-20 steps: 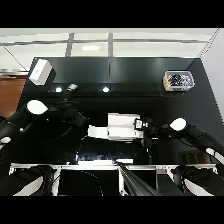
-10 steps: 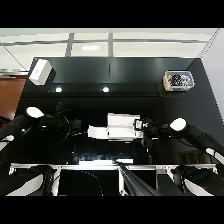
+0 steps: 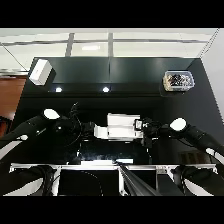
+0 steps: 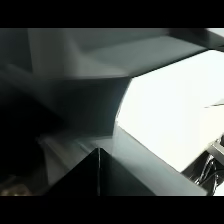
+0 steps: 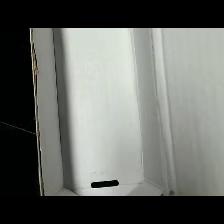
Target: Fold the box and place the chain.
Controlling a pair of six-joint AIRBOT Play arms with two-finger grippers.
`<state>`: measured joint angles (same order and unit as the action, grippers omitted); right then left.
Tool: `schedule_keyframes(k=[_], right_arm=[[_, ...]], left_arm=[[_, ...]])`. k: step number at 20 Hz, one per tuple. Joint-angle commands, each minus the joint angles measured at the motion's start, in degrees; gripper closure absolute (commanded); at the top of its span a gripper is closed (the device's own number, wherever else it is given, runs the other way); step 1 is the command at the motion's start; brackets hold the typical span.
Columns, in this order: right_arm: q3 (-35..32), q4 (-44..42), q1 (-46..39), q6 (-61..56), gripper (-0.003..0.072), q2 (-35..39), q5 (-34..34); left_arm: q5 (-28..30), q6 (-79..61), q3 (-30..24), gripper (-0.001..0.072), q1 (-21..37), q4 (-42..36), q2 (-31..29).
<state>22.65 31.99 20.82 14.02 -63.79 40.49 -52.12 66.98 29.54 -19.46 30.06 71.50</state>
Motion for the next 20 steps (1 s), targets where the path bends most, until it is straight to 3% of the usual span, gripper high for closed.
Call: schedule_keyframes(k=[1,2,5,10,20], right_arm=[[0.0,0.0,0.0,0.0,0.0272,0.0,0.0],[0.0,0.0,0.0,0.0,0.0272,0.0,0.0],[0.0,0.0,0.0,0.0,0.0271,0.0,0.0],[0.0,0.0,0.0,0.0,0.0272,0.0,0.0],[0.0,0.0,0.0,0.0,0.0272,0.0,0.0]], left_arm=[[-1.4,-2.5,2.6,0.0676,-0.8,-0.7,-1.4],[-1.4,-2.5,3.4,0.0602,-0.9,-0.3,-2.2],[-3.6,-2.5,5.3,0.0172,-0.9,0.1,-2.6],[-6.4,-2.8,5.9,0.0146,-2.8,1.5,-2.6],[4.0,2.8,9.4,0.0146,-14.3,5.4,-2.0]])
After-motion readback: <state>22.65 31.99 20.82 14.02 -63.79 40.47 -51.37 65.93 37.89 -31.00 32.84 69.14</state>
